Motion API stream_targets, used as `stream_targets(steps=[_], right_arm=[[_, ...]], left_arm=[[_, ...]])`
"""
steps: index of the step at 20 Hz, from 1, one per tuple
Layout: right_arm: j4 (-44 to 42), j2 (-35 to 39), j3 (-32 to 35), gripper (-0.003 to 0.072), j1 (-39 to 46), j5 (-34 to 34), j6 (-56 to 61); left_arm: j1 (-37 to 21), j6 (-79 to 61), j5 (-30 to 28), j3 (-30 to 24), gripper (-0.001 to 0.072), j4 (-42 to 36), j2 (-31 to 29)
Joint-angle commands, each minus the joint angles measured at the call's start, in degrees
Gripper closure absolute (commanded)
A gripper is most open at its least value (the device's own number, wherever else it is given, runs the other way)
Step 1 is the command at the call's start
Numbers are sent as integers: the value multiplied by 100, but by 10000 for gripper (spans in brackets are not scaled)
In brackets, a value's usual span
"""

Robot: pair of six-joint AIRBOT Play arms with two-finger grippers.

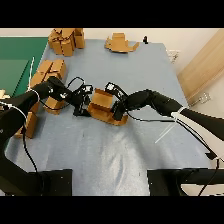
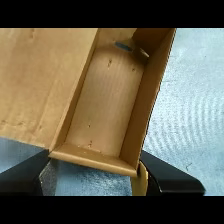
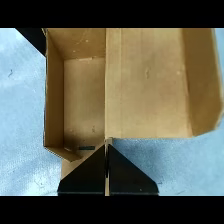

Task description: Fold the box.

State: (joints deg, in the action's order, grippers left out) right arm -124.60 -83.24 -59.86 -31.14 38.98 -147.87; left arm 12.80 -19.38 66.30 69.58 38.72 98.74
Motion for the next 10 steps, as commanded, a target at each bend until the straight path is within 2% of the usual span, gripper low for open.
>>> stream_targets(steps=[1, 6, 8, 9, 10], right_arm=[[72, 4, -101, 677, 4, -55, 85], [249, -2, -127, 677, 4, 33, 1060], [501, -2, -127, 676, 7, 52, 1075], [715, 0, -127, 637, 11, 55, 1078], [968, 0, -127, 516, 11, 63, 1084]], left_arm=[[2, -9, 13, 4, 187, 2, 4], [2, -9, 13, 4, 187, 2, 4], [2, -9, 13, 4, 187, 2, 4], [2, -9, 13, 4, 187, 2, 7], [2, -9, 13, 4, 187, 2, 4]])
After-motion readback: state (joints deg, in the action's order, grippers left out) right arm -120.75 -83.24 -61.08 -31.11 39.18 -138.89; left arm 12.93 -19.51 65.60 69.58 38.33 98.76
